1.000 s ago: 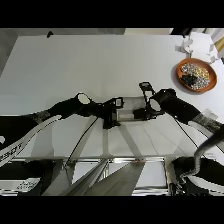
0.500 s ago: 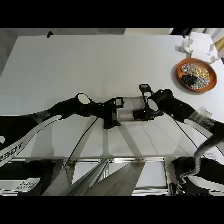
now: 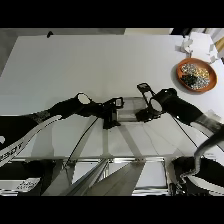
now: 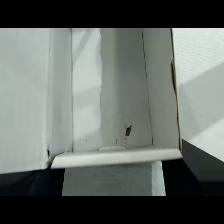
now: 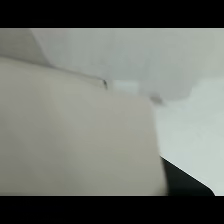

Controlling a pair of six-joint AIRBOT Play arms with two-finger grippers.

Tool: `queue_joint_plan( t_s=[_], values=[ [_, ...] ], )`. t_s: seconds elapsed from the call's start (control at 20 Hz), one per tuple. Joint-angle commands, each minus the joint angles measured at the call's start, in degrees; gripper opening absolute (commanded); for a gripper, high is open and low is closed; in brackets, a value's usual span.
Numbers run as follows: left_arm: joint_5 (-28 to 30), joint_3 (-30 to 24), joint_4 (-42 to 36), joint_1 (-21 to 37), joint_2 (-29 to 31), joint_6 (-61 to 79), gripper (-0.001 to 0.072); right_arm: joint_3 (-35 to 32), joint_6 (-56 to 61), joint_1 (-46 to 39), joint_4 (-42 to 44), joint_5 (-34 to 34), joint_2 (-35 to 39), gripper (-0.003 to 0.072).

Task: Fold the box and place the chain.

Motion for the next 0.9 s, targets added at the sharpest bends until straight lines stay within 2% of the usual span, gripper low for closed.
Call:
queue_joint_plan(
  t_s=[0.0,0.15,0.35,0.5,0.6,0.85],
  values=[
    [-0.02,-0.04,0.02,0.0,0.04,0.0,0.0207,2.95,-5.97,-1.7,-2.14,3.98,8.57,0.0321],
    [0.0,-0.04,0.0,0.0,0.04,0.0,0.0207,10.08,-12.33,-7.91,-3.34,4.83,13.46,0.0316],
    [0.02,-0.04,0.0,0.0,0.04,0.0,0.0207,12.96,-18.58,-25.29,-4.66,-0.11,11.19,0.0281],
    [0.02,-0.04,0.02,0.0,0.02,0.0,0.0207,13.11,-23.19,-39.08,-4.0,-4.85,4.83,0.0272],
    [0.0,-0.04,0.02,0.0,0.04,0.0,0.0207,15.67,-25.2,-45.75,-2.43,-5.6,-0.87,0.0272],
    [0.02,-0.04,0.02,0.0,0.04,0.0,0.0207,26.82,-26.03,-52.78,-1.18,-6.36,-16.13,0.0271]
  ],
)
